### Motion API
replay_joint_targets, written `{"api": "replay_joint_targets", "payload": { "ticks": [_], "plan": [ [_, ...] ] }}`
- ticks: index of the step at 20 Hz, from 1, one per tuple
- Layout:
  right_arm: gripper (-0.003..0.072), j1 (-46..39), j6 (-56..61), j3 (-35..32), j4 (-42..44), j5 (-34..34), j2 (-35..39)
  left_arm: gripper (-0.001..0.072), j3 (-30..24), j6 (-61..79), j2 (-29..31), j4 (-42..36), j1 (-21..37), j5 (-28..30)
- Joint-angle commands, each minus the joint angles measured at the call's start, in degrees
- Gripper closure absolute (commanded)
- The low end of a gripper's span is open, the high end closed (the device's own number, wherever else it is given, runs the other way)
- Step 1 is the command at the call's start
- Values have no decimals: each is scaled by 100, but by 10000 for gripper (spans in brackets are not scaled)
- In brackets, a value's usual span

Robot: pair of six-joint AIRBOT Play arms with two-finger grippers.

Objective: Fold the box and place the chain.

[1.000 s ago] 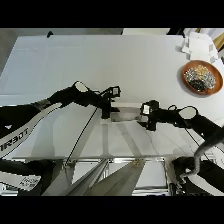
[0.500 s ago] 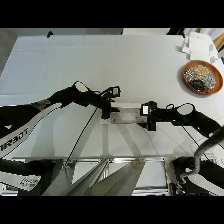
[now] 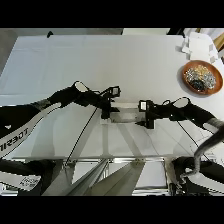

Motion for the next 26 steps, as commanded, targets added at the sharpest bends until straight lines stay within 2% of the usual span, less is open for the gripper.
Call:
{"api": "replay_joint_targets", "payload": {
  "ticks": [1,10,17,18,19,21,24,25,26],
  "plan": [
    [-9,-109,-87,39,9,109,-66,699,4,0,4,-2,-4,11],
    [4,-142,-256,42,162,101,-192,699,4,0,4,-2,-4,11],
    [61,-140,-256,42,164,-2,-256,699,4,0,4,-2,-4,11],
    [96,-140,-256,42,164,-20,-278,699,4,0,4,-2,-4,11],
    [192,-140,-256,42,164,-22,-293,699,4,0,4,-2,-4,11],
    [235,-140,-256,42,164,-26,-330,699,4,0,4,-2,-4,11],
    [250,-140,-256,42,164,-28,-334,699,4,0,4,-2,-4,11],
    [301,-140,-256,42,164,-28,-334,699,4,0,4,-2,-4,11],
    [304,-140,-256,42,164,-28,-334,699,4,0,4,-2,-4,11]
  ]
}}
